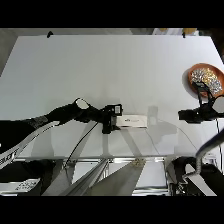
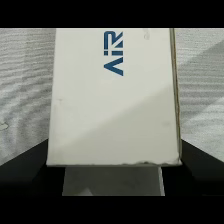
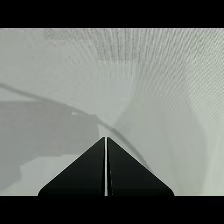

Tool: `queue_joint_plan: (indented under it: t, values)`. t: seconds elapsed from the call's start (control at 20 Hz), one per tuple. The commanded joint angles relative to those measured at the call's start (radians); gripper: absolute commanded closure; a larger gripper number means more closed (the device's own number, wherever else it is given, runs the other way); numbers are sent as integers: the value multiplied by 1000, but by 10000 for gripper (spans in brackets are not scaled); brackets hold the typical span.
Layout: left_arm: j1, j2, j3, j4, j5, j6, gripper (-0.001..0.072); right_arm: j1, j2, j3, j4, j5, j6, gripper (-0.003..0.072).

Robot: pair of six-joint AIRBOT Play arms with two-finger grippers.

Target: Fold the box and place the chain.

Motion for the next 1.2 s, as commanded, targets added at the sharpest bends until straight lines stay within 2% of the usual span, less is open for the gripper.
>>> queue_joint_plan:
  t: [0.0,0.4,0.6,0.75,0.8,0.95,1.15]
  values:
    - [0,1,0,0,0,0,395,-1,1,-1,1,1,0,668]
    - [0,18,0,1,-10,0,395,-1,1,-1,1,1,0,668]
    - [3,95,0,2,-13,0,396,-1,1,-1,2,1,0,668]
    - [15,195,0,53,13,-25,389,-1,1,-1,2,1,0,668]
    - [31,234,0,84,14,-55,355,-1,1,-1,1,1,0,668]
    - [122,349,0,178,48,-245,355,-1,1,-1,2,1,0,668]
    - [359,465,0,379,102,-644,354,-1,1,-1,2,1,0,668]
